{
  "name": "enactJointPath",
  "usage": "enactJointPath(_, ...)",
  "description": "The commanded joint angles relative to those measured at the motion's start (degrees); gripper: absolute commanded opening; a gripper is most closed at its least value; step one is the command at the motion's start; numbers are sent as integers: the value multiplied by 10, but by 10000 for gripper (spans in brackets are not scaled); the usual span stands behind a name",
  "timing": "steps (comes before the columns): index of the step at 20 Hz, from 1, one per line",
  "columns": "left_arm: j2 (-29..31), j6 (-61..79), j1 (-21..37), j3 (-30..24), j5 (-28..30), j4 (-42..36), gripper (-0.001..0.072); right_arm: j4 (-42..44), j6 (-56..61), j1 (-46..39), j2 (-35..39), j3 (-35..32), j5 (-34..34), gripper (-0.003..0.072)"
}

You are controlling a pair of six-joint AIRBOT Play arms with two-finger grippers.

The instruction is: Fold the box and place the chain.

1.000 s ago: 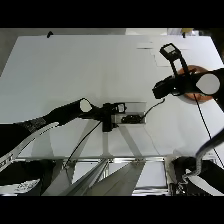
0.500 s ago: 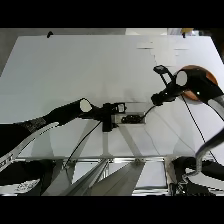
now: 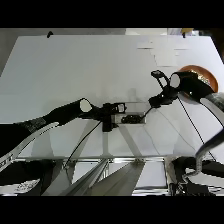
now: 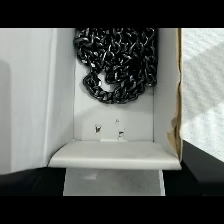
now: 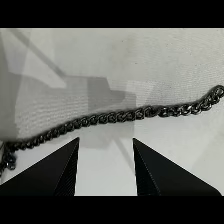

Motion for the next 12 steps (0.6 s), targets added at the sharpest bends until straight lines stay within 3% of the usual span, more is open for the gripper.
enactJointPath(1, 0, 0, 0, 0, 0, 0, 11, -1, 50, 1, -10, -8, -21, 336)
enactJointPath(9, 0, 0, 0, 0, 0, 0, 11, -6, 54, 1, -28, -8, -22, 313)
enactJointPath(12, 0, 0, 0, 0, 0, 0, 11, -10, 54, 1, -33, -8, -33, 250)
